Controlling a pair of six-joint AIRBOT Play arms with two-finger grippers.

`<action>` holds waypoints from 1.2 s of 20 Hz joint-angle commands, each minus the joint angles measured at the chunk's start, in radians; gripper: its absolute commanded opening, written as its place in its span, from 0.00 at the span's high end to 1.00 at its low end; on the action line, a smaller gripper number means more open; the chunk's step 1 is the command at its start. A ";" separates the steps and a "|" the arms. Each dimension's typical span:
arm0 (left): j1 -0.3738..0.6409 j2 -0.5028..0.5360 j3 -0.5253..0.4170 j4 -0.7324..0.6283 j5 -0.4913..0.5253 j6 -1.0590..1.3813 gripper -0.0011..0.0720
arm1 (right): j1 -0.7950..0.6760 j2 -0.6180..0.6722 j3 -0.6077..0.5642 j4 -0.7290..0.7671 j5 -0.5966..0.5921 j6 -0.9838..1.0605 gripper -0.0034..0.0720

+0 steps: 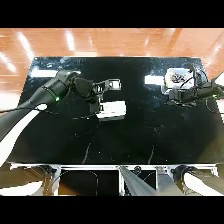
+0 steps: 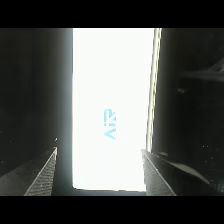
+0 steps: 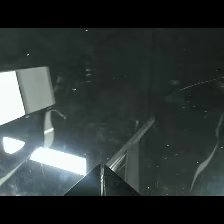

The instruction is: Fold the box and place the chain.

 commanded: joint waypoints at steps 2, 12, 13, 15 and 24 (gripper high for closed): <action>0.058 -0.018 0.006 -0.098 0.089 0.070 0.12 | -0.004 0.003 -0.005 -0.006 -0.019 0.004 0.91; 0.060 -0.072 0.004 -0.097 0.065 0.112 0.12 | -0.004 0.003 -0.005 -0.006 -0.030 0.004 0.91; 0.060 -0.074 0.004 -0.096 0.058 0.112 0.12 | -0.004 0.003 -0.005 -0.006 -0.030 0.004 0.91; 0.060 -0.074 0.004 -0.097 0.041 0.112 0.12 | -0.004 0.003 -0.005 -0.006 -0.030 0.004 0.91; 0.060 -0.073 0.005 -0.097 0.040 0.111 0.12 | -0.004 0.003 -0.005 -0.006 -0.030 0.004 0.91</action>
